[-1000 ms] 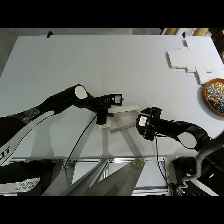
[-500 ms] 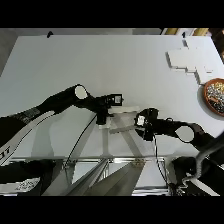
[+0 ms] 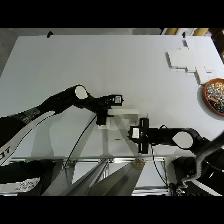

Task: Fold the box and place the chain.

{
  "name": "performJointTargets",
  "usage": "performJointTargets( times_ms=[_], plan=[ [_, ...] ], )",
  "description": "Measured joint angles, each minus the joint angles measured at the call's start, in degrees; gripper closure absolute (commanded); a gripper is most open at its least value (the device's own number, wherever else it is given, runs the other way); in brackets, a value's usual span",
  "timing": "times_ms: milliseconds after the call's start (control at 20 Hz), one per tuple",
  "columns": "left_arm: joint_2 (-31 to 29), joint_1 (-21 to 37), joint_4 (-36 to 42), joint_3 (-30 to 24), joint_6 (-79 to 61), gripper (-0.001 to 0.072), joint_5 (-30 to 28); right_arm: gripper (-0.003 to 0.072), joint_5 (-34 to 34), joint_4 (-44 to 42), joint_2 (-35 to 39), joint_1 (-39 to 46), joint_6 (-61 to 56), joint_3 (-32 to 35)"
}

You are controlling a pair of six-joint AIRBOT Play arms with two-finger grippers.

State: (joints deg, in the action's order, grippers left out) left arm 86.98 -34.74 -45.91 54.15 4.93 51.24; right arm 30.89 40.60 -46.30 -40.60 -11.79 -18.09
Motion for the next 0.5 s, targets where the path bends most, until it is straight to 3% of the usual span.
performJointTargets(
  times_ms=[200, 500],
  plan=[
    [0.0, 0.0, 0.0, 0.0, 0.0, 0.0699, -0.2, 0.0667, -6.4, -11.2, -8.8, -3.3, 3.1, -2.3],
    [0.0, 0.0, 0.0, 0.0, 0.0, 0.0699, -0.2, 0.0669, -11.9, -18.8, -22.1, -5.6, 5.3, -10.1]
  ],
)
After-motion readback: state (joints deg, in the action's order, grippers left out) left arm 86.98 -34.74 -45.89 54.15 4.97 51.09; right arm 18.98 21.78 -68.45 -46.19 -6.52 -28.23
